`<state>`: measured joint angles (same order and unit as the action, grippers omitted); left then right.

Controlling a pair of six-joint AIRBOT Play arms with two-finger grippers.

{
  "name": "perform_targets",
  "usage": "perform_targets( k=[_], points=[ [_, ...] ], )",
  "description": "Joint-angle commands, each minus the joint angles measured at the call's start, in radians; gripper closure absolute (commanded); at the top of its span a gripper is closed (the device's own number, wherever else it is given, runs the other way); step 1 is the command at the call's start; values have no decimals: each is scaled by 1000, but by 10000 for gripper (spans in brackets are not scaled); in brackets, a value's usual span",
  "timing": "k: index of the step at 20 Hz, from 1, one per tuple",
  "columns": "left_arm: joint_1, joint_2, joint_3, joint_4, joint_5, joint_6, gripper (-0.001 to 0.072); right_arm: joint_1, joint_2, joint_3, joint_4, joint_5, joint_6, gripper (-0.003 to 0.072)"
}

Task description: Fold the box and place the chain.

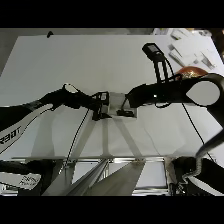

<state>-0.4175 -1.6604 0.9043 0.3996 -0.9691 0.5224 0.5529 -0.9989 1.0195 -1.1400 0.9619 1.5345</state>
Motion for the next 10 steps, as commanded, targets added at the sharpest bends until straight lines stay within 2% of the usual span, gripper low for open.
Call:
perform_targets(
  k=[1, 3, 4, 5, 6, 10],
  points=[
    [0, 1, 0, 0, 0, 0, 622, 3, -72, -16, 0, -9, 4, 668],
    [0, 1, 0, 0, 0, 0, 622, 3, -147, -21, -21, -9, 3, 666],
    [0, 1, 0, 1, 0, 0, 622, 3, -185, -21, -32, -9, 3, 620],
    [0, 1, 0, 0, 0, 0, 622, 3, -217, -21, -35, -4, 3, 514],
    [0, 1, 0, 0, 0, 0, 622, 3, -238, -21, -34, -1, 3, 464],
    [0, 1, 0, 0, 0, 0, 622, -30, -218, 28, -34, 23, 0, 458]
  ],
)
